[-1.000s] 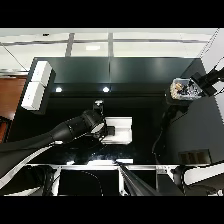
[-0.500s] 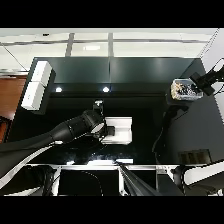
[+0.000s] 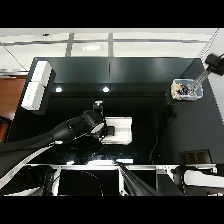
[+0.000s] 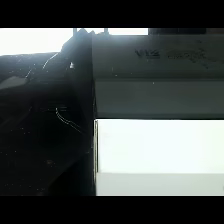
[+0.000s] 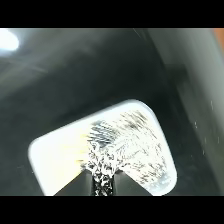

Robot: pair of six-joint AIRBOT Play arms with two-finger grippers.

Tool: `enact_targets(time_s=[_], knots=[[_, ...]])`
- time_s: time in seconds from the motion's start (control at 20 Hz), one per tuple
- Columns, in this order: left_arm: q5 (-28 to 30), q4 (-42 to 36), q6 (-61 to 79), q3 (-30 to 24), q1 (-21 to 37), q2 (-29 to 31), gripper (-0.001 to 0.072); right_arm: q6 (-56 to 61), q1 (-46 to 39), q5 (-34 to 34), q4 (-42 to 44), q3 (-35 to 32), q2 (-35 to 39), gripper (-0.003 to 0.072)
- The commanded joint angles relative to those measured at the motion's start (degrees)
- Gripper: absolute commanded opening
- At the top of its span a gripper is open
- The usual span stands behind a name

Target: Fold the box and place the chain.

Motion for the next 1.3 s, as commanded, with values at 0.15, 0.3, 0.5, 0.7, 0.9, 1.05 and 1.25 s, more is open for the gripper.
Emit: enact_targets(time_s=[0.15, 0.3, 0.5, 0.7, 0.9, 1.05, 1.25], knots=[[0.0, -0.2, 0.0, 0.0, 0.0, 0.0, 0.0027, -12.1, 0.6, 0.6, 12.7, 0.2, 16.7, 0.0003], [0.0, -0.2, 0.0, 0.0, 0.0, 0.0, 0.0027, -14.2, 0.6, 4.2, 18.9, 0.2, 21.4, 0.0004], [0.4, -0.2, 0.0, 0.0, 0.0, 0.0, 0.0027, -17.4, 2.7, 16.4, 25.6, -0.2, 25.9, 0.0004], [0.4, -0.2, 0.0, 0.0, 0.0, 0.0, 0.0027, -18.1, 13.0, 21.4, 25.5, -7.5, 31.7, 0.0004], [0.4, -0.2, 0.0, 0.0, 0.0, 0.0, 0.0027, -17.9, 22.8, 23.4, 26.3, -14.4, 34.2, 0.0004], [0.4, -0.2, 0.0, 0.0, 0.0, 0.0, 0.0027, -17.9, 29.1, 23.5, 30.5, -19.0, 34.2, 0.0004], [0.4, -0.2, 0.0, 0.0, 0.0, 0.0, 0.0027, -17.3, 34.8, 23.1, 31.3, -23.6, 34.2, 0.0004]])
